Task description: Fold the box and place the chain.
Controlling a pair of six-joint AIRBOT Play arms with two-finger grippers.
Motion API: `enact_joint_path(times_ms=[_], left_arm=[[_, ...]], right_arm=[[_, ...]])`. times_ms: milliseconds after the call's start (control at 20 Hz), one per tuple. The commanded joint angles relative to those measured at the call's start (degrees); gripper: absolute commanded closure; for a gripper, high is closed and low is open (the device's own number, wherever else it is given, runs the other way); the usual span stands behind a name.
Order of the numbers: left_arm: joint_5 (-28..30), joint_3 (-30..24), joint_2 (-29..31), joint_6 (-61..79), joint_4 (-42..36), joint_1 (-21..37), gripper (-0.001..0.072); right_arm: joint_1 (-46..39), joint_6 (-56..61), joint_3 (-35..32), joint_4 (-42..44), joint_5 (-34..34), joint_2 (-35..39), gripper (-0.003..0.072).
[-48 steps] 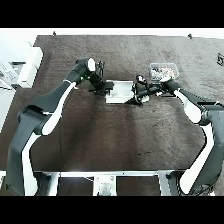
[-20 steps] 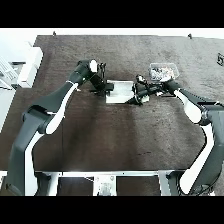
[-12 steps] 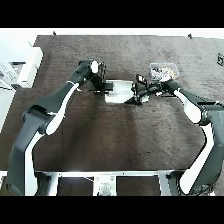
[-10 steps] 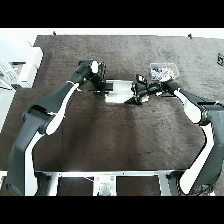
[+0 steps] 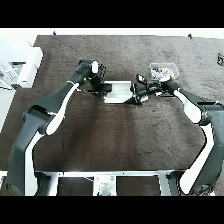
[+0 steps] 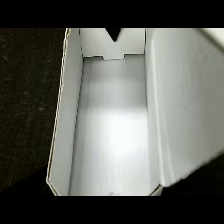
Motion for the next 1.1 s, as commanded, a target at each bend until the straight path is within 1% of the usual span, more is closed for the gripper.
enact_joint_path(times_ms=[0, 150, 250, 550, 650, 800, 1050], left_arm=[[-1.16, 0.92, 0.02, -1.14, 0.37, -0.04, 0.035], [-2.32, 1.36, 0.09, -3.02, 0.96, -0.09, 0.035], [-1.84, 1.55, 0.13, -4.0, 1.88, -0.79, 0.035], [4.31, 1.88, 0.07, -4.76, 2.43, -3.04, 0.035], [4.22, 1.88, 0.07, -5.84, 2.47, -3.04, 0.0351], [2.51, 1.88, 0.0, -7.34, 2.75, -3.04, 0.035], [2.71, 1.75, 0.0, -7.48, 2.16, -3.08, 0.0351]], right_arm=[[-0.04, 0.04, -0.02, -0.17, -0.24, -0.02, 0.0279], [-0.04, 0.04, -0.02, -0.17, -0.24, -0.02, 0.0279], [-0.04, 0.04, -0.02, -0.17, -0.24, -0.02, 0.0279], [-0.04, 0.04, -0.02, -0.2, -0.24, -0.02, 0.0279], [-0.04, 0.04, -0.02, -0.2, -0.24, -0.02, 0.0279], [-0.04, 0.04, -0.02, -0.17, -0.24, -0.02, 0.0279], [-0.04, 0.02, -0.02, -0.17, -0.24, -0.02, 0.0279]])
